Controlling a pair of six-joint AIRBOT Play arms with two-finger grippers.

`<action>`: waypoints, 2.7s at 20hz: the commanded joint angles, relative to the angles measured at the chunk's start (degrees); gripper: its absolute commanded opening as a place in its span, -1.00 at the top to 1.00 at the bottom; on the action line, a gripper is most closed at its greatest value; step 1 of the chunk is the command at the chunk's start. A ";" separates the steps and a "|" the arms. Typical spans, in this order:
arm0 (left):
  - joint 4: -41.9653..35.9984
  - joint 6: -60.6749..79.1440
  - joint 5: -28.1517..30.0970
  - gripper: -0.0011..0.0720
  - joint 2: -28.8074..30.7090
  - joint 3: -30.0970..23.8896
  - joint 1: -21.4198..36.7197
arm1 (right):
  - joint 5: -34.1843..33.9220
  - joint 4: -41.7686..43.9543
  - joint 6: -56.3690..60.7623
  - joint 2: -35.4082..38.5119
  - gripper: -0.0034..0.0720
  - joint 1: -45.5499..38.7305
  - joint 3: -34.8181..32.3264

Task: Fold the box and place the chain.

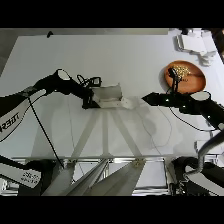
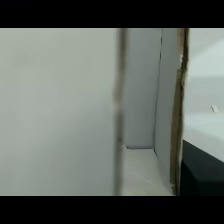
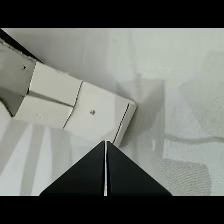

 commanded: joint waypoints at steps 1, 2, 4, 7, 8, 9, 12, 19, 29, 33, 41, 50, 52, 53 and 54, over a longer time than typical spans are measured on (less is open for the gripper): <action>16.94 -5.86 4.87 0.39 -0.07 0.00 0.00 | 0.09 -1.14 0.20 0.04 0.88 -0.04 0.02; 17.81 -5.86 4.85 0.39 -0.07 0.00 -0.02 | 0.07 -2.01 0.96 0.04 0.88 -0.04 0.02; 20.52 -5.90 4.79 0.39 -0.07 0.00 -0.07 | 0.11 -4.85 3.23 0.04 0.88 -0.04 0.02; 20.68 -5.86 1.92 0.39 0.33 0.00 -0.15 | 0.79 -6.12 4.66 0.04 0.88 -0.04 0.02; 19.93 -5.86 0.44 0.39 0.46 0.00 -0.22 | 0.87 -6.14 4.63 0.04 0.88 -0.04 0.02; 19.45 -5.86 -0.81 0.39 0.48 0.00 -0.24 | 1.01 -6.14 4.63 0.04 0.88 -0.04 0.02; 17.59 -5.88 -3.37 0.39 0.48 0.00 -0.24 | 1.36 -6.14 4.63 0.04 0.88 -0.04 0.02; 12.07 -5.86 -7.85 0.39 0.48 0.00 -0.24 | 1.27 -6.14 4.66 0.04 0.88 -0.04 0.02; 13.07 -8.04 -7.89 0.42 1.11 0.02 -0.20 | 1.18 -6.14 4.66 0.04 0.88 -0.04 0.02; 16.35 -7.98 -6.82 0.94 5.35 0.02 -0.20 | 1.14 -6.14 4.63 0.04 0.88 -0.04 0.02; 10.78 -8.00 8.37 0.93 7.69 0.02 -0.22 | 1.27 -6.03 4.66 0.04 0.88 -0.04 0.02; 11.39 -5.90 1.09 0.92 7.45 0.02 -0.24 | -0.57 -6.23 7.28 -0.35 0.88 -0.04 0.02; 11.21 -2.71 -1.03 0.93 7.45 0.02 -0.24 | -1.40 -6.21 7.28 -0.35 0.88 -0.04 0.02; 11.17 -2.10 -0.79 0.93 7.39 0.02 -0.24 | -1.42 -6.21 7.28 -0.35 0.88 -0.04 0.02; 11.02 -1.66 -0.46 0.93 7.23 0.00 -0.24 | -1.36 -6.21 7.28 -0.35 0.88 -0.02 0.02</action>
